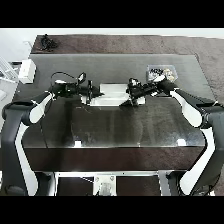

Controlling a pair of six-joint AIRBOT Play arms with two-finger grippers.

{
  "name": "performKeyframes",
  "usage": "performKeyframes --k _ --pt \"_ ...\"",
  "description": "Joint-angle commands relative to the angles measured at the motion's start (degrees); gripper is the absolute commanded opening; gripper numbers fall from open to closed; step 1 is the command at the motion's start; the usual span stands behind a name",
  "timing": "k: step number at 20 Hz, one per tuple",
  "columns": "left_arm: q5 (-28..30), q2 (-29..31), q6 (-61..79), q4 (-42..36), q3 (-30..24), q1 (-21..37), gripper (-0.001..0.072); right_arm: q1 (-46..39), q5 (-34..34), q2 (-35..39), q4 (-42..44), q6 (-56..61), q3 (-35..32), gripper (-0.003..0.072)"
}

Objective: Fold the box and place the chain.

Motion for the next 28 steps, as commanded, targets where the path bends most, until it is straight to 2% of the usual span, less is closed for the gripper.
performKeyframes --k 1,4,5,10,28 --pt "0.0 0.0 0.0 0.0 0.0 0.0 0.0023 0.1 0.0 0.0 -1.2 0.0 0.1 0.0557" --pt "0.0 0.0 0.0 0.0 0.0 0.0 0.0022 0.1 0.0 0.0 -1.2 0.0 0.1 0.0545" --pt "0.1 0.0 0.0 0.0 0.0 0.0 0.0022 0.1 0.0 0.0 -1.4 0.0 0.1 0.0485" --pt "0.0 0.0 0.0 0.0 0.0 0.0 0.0022 0.1 0.0 0.0 -1.4 0.0 0.1 0.0506" --pt "0.1 0.0 0.0 -0.6 0.0 0.0 0.0023 0.0 0.0 0.0 -1.4 0.4 -0.1 0.0503"
